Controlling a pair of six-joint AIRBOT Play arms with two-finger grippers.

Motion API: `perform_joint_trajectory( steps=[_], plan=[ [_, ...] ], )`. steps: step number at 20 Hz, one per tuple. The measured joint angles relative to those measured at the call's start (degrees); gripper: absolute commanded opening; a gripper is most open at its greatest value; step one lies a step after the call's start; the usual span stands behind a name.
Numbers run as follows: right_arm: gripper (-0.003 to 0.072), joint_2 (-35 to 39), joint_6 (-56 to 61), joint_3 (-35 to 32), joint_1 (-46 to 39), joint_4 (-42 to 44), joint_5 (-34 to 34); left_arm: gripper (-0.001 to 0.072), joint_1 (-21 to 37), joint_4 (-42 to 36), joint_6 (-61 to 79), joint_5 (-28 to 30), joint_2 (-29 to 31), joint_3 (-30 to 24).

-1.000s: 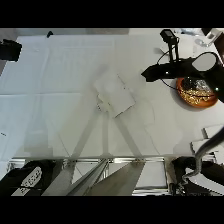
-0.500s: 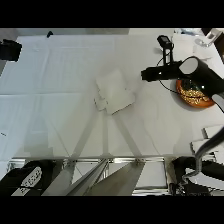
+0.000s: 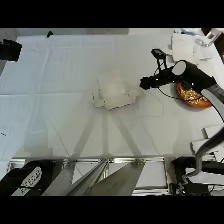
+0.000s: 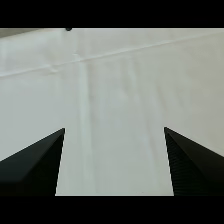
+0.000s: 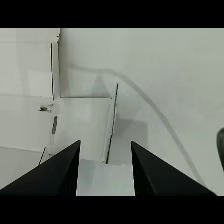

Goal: Fold the box and place the chain.

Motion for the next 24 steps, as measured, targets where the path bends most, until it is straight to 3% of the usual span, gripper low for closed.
perform_joint_trajectory(
  steps=[4, 10, 16, 19, 20, 21, 24],
  plan=[
    [0.0354, -1.92, -1.05, 6.14, -2.05, -2.1, 6.21, 0.0695, 0.0, 0.0, 0.0, 0.0, 0.0, 0.0],
    [0.0363, -11.89, -0.2, 18.34, -2.82, -1.27, 15.56, 0.0695, 0.0, 0.0, 0.0, 0.0, 0.0, 0.0],
    [0.0359, -17.9, -0.83, 21.55, -2.43, -0.94, 19.54, 0.0695, 0.0, 0.02, 0.0, 0.0, 0.0, 0.0],
    [0.0255, -19.15, -1.27, 21.9, -2.01, -1.05, 19.91, 0.0695, 0.0, 0.02, 0.0, 0.0, 0.0, 0.0],
    [0.0172, -19.5, -1.38, 21.92, -1.62, -0.96, 19.82, 0.0695, 0.0, 0.02, -0.02, 0.0, 0.0, 0.0],
    [0.0034, -19.85, -1.51, 21.97, -1.03, -1.01, 19.85, 0.0695, 0.0, 0.0, 0.0, 0.0, 0.0, 0.0],
    [0.0014, -20.37, -2.34, 22.03, 0.52, -1.07, 19.74, 0.0695, 0.0, 0.0, 0.0, 0.0, 0.0, 0.0]
  ],
)
